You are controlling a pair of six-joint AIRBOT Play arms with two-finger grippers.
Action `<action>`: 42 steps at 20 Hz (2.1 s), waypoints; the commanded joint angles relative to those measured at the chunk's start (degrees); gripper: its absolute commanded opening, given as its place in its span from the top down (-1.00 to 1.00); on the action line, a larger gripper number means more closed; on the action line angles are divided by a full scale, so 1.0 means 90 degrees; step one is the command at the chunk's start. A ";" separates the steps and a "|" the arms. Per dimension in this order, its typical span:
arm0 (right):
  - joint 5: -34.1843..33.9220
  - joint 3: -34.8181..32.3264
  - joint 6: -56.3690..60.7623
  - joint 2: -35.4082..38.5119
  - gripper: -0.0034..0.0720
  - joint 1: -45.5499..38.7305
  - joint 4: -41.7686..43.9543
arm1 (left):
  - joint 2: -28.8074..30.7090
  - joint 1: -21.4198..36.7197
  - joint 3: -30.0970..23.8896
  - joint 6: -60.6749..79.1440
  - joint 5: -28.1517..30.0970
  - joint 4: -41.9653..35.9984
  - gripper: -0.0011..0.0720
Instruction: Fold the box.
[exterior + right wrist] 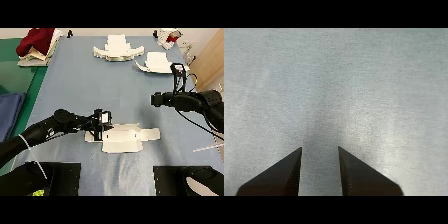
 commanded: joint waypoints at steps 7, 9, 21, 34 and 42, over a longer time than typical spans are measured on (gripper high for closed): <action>-0.0002 0.0005 -0.0002 -0.0005 0.00 0.0000 0.0051 | -0.0391 0.0000 0.0444 -0.0899 -0.0699 0.0658 0.94; -0.0002 0.0005 -0.0002 -0.0005 0.00 0.0002 0.0075 | -0.0447 0.0000 0.0444 -0.0899 -0.0690 0.0658 0.94; -0.0168 0.0005 -0.0002 -0.0005 0.00 0.0000 0.0121 | -0.0561 0.0000 0.0447 -0.0903 -0.0602 0.0651 0.94; -0.0185 0.0005 0.0000 -0.0005 0.00 0.0000 0.0121 | -0.0806 0.0568 0.0886 -0.1090 -0.1591 0.0631 0.94; -0.0202 0.0005 -0.0002 -0.0005 0.00 0.0000 0.0124 | -0.1044 0.0542 0.0818 -0.1299 -0.1715 0.0641 0.94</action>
